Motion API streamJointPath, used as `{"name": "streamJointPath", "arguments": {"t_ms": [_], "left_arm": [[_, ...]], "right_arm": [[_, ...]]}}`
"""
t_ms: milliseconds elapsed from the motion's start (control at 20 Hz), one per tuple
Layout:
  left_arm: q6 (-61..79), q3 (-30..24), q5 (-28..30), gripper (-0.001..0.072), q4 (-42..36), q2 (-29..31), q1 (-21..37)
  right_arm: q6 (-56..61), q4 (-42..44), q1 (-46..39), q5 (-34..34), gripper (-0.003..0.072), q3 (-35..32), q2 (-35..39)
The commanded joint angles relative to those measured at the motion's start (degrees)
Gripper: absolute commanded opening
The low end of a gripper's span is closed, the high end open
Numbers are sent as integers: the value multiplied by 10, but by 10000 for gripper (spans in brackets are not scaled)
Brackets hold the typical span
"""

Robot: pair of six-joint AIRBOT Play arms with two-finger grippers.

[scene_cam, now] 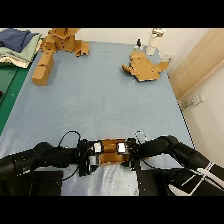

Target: Fold the box.

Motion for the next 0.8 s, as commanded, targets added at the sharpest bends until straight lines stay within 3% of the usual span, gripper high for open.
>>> {"name": "streamJointPath", "arguments": {"t_ms": [0,250,750], "left_arm": [[2,-26,-35,701,-19,30,0],[2,-44,-69,701,-32,50,-17],[-4,-43,-111,701,-42,24,-50]], "right_arm": [[0,0,0,0,537,0,0],[0,0,0,0,537,0,0],[0,0,0,0,538,0,0]]}}
